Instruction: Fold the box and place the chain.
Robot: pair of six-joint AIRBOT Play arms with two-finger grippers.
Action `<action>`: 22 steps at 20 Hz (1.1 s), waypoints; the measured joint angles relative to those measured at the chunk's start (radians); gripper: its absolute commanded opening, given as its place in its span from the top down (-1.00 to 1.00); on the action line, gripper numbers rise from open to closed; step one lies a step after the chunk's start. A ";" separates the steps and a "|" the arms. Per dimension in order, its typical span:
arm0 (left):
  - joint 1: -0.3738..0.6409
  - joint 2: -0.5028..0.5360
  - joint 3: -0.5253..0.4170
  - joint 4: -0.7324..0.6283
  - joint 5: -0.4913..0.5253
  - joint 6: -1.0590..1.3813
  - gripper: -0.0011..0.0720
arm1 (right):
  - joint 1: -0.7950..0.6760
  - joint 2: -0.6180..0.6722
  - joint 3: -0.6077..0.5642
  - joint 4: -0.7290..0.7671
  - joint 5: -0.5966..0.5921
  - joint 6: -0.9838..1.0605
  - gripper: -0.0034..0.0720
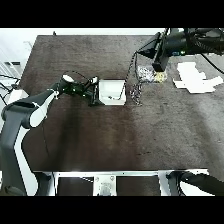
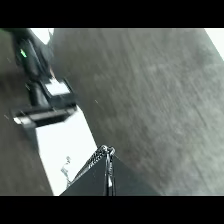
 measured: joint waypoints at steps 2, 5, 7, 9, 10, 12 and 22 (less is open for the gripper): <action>0.000 0.000 0.000 0.000 0.000 0.000 0.01 | 0.038 0.004 0.001 0.000 -0.002 0.057 0.87; 0.000 0.000 0.000 0.000 0.000 0.000 0.01 | 0.095 0.005 -0.012 0.000 -0.039 0.151 0.87; 0.000 0.000 0.000 0.000 0.000 0.000 0.01 | 0.126 0.005 -0.042 -0.001 -0.093 0.200 0.88; 0.000 0.000 0.000 0.000 0.000 0.000 0.01 | 0.149 -0.003 -0.080 -0.001 -0.150 0.233 0.88; 0.000 0.000 0.000 0.000 0.000 0.000 0.01 | 0.158 -0.009 -0.099 0.000 -0.177 0.246 0.87; 0.000 0.000 0.000 0.000 0.000 0.000 0.01 | 0.168 -0.031 -0.138 0.000 -0.236 0.260 0.88; 0.000 0.000 0.000 0.000 0.000 0.000 0.01 | 0.157 -0.299 -0.242 0.003 -0.447 0.192 0.88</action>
